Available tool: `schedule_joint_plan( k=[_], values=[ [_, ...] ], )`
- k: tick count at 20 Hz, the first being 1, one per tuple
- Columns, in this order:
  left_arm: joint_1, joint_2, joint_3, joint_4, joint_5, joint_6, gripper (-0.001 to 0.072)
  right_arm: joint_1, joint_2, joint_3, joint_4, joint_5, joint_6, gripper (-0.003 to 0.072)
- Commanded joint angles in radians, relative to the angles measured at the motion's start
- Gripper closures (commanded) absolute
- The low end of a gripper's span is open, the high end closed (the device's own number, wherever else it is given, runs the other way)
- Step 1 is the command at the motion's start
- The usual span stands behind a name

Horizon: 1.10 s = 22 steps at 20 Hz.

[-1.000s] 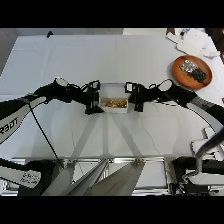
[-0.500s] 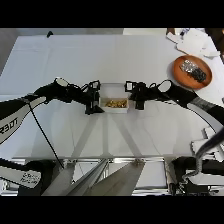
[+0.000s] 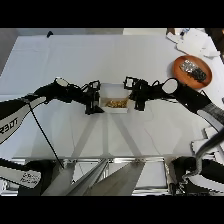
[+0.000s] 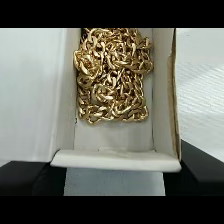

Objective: Fold the box and place the chain.

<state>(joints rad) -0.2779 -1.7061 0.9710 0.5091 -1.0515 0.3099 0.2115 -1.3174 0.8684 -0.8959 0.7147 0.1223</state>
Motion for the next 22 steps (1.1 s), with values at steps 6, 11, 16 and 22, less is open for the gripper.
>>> schedule_joint_plan(
  k=[6,11,16,22],
  values=[
    [0.0,0.001,0.0,0.0,0.0,0.0,0.0318,0.113,0.005,0.001,0.058,-0.056,0.03,0.0673],
    [0.0,0.001,0.0,0.0,0.0,0.0,0.0318,0.113,0.005,0.001,0.074,-0.014,0.065,0.0491],
    [0.0,0.001,0.0,0.0,0.0,0.0,0.0318,0.068,0.019,0.058,0.172,0.151,0.152,0.0493],
    [0.0,0.001,0.0,0.0,0.0,0.0,0.0318,-0.016,0.005,0.311,0.152,0.238,0.43,0.0494]
  ],
)
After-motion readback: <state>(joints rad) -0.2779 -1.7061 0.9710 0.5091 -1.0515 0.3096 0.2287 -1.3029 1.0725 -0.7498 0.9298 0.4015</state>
